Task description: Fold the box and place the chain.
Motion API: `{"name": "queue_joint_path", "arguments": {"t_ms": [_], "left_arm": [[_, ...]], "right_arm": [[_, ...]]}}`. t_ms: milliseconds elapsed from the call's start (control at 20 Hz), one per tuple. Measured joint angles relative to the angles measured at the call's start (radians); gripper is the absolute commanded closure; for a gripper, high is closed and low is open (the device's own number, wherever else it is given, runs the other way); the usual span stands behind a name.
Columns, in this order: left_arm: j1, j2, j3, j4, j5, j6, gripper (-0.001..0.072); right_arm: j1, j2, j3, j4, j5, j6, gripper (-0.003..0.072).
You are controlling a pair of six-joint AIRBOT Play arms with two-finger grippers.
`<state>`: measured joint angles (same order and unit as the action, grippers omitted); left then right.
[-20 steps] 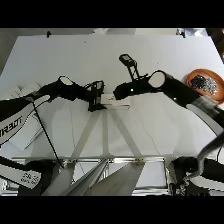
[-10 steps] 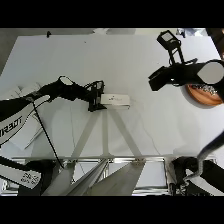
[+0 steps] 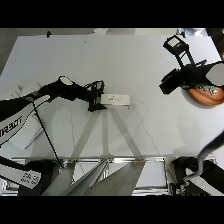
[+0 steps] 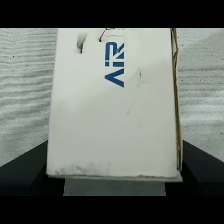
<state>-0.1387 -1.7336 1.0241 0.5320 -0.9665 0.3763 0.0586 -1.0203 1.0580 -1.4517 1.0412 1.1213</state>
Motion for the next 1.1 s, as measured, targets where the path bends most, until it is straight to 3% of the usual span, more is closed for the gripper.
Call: {"name": "queue_joint_path", "arguments": {"t_ms": [50, 100, 400, 750, 900, 1100], "left_arm": [[0.000, 0.000, 0.000, 0.000, 0.000, 0.000, 0.0590], [0.000, 0.000, 0.000, 0.000, -0.001, 0.000, 0.0692], [0.000, 0.026, -0.001, 0.015, -0.029, -0.003, 0.0700], [0.000, 0.208, 0.000, 0.002, -0.044, -0.124, 0.0701], [0.008, 0.303, 0.000, 0.000, -0.007, -0.212, 0.0701], [0.052, 0.422, 0.000, -0.002, 0.142, -0.365, 0.0700]], "right_arm": [[0.000, 0.000, 0.000, 0.000, 0.000, 0.000, 0.0676], [0.000, 0.000, 0.000, -0.002, 0.002, 0.000, 0.0676], [0.000, 0.000, 0.000, -0.006, 0.005, 0.000, 0.0676], [0.000, 0.000, 0.000, -0.007, 0.006, 0.000, 0.0676], [0.000, 0.000, 0.000, -0.007, 0.006, 0.000, 0.0676], [0.000, 0.000, 0.000, -0.007, 0.006, 0.000, 0.0676]]}}
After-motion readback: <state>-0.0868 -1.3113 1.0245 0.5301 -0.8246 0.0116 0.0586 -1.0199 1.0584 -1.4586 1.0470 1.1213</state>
